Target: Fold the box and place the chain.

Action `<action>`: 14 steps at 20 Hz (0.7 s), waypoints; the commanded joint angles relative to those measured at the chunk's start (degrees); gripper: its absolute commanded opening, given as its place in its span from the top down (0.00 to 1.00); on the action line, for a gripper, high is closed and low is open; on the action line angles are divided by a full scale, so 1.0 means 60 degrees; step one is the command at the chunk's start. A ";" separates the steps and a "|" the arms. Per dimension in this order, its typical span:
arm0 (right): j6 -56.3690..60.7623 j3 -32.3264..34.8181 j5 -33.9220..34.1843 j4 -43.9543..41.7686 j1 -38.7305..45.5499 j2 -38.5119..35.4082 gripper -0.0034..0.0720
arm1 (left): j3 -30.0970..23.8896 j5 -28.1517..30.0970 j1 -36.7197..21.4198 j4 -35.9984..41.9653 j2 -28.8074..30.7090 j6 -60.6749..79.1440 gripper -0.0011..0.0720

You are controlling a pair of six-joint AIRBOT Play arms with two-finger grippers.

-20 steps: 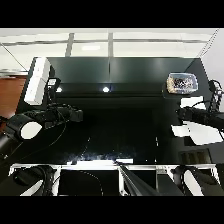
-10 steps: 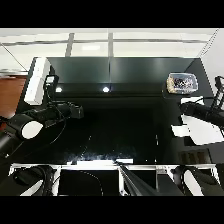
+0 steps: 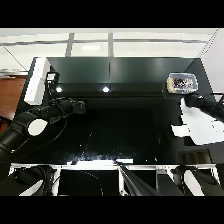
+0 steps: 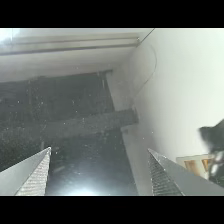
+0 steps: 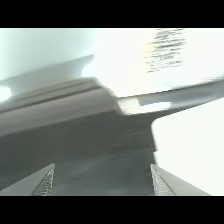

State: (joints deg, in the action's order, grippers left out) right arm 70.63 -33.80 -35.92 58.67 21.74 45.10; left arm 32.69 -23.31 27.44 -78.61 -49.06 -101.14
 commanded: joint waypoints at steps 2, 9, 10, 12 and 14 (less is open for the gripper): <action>0.3289 -0.1577 0.1067 0.3701 0.2586 0.1938 0.00 | 0.0004 0.0029 -0.0004 -0.0004 -0.0135 0.0000 0.02; 0.2452 -0.5672 -0.2677 0.3603 0.6178 0.5606 0.00 | 0.0000 0.0025 0.0000 -0.0004 -0.0171 0.0033 0.02; 0.1920 -0.6295 -0.3676 0.3388 0.6448 0.6288 0.00 | 0.0000 0.0025 0.0000 -0.0004 -0.0219 0.0036 0.02; 0.0769 -0.7359 -0.5235 0.2208 0.7049 0.7515 0.00 | 0.0000 0.0025 0.0000 -0.0004 -0.0324 0.0033 0.02; -0.0346 -0.7934 -0.5927 0.0251 0.7694 0.8338 0.00 | 0.0000 0.0025 0.0000 0.0004 -0.0375 0.0033 0.02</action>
